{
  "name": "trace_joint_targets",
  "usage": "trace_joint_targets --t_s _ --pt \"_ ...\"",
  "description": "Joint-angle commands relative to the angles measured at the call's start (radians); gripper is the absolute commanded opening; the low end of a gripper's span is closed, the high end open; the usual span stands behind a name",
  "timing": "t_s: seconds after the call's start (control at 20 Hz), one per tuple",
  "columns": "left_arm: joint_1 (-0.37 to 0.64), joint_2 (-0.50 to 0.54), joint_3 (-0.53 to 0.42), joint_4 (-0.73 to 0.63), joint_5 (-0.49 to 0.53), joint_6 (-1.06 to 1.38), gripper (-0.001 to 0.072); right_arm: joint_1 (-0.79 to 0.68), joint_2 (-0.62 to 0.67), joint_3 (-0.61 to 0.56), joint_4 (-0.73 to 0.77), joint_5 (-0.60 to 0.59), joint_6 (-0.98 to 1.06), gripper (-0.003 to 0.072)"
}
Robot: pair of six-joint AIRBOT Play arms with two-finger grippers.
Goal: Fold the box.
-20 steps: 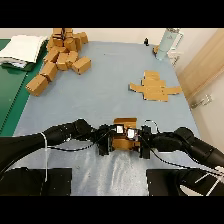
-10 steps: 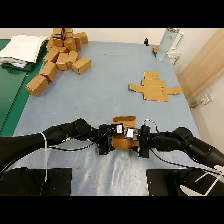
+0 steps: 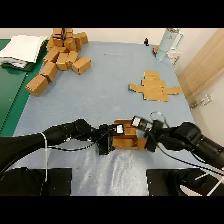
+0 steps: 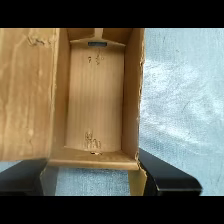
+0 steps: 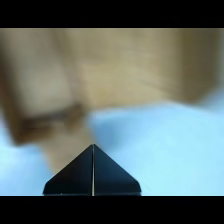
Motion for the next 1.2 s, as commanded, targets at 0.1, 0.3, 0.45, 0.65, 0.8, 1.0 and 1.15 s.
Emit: trace_joint_targets --t_s 0.1,0.3,0.45,0.65,0.8,1.0,1.15 --pt "0.0 0.0 0.0 0.002 -0.002 0.002 0.0425 -0.072 0.098 0.048 -0.537 -0.284 0.849 0.0007" --pt "0.0 0.0 0.0 0.002 -0.002 0.002 0.0425 -0.244 0.053 -0.04 -0.176 -0.247 0.92 0.0005" --pt "0.0 0.0 0.0 0.001 -0.002 0.002 0.0424 -0.266 0.01 -0.084 0.19 -0.106 0.724 0.0005" --pt "0.0 0.0 0.0 0.001 -0.002 0.002 0.0425 -0.266 -0.014 -0.084 0.406 -0.016 0.581 0.0005" --pt "0.0 0.0 0.0 0.001 -0.002 0.002 0.0424 -0.266 -0.013 -0.081 0.407 -0.024 0.575 0.0005" --pt "0.0 0.0 0.0 0.002 -0.002 0.002 0.0425 -0.266 -0.013 -0.081 0.459 -0.025 0.54 0.0006" --pt "0.0 0.0 0.0 0.002 -0.002 0.002 0.0425 -0.266 -0.01 -0.071 0.568 -0.027 0.488 0.0006"
